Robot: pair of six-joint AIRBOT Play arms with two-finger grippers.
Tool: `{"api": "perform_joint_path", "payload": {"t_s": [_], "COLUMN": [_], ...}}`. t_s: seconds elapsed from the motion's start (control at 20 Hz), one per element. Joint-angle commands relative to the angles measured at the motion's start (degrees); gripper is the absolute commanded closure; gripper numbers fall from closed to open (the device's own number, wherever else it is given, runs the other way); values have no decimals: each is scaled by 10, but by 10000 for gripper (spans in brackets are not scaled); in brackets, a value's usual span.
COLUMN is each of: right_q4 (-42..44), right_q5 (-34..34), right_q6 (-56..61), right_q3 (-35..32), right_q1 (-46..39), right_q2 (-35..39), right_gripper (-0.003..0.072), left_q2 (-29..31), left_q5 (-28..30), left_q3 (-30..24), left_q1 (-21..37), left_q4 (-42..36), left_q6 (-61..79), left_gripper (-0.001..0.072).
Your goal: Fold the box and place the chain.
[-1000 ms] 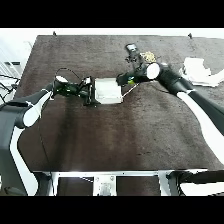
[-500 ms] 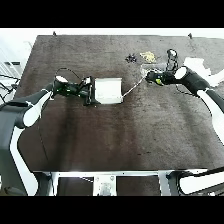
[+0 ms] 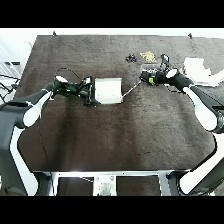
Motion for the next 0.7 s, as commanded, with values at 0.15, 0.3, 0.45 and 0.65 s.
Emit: {"api": "perform_joint_path", "payload": {"t_s": [0.15,0.3,0.45,0.65], "right_q4": [21,19,-2,-100], "right_q5": [-1,32,93,144], "right_q6": [-37,-45,-69,-38], "right_q3": [36,37,37,37], "right_q1": [9,14,42,105], "right_q2": [-21,21,115,250], "right_gripper": [677,679,679,679], "left_q2": [0,0,0,0], "left_q5": [0,0,0,0], "left_q3": [0,0,0,0], "left_q1": [0,0,0,0], "left_q4": [0,0,0,0], "left_q6": [0,0,0,0], "left_gripper": [179,179,179,179]}}
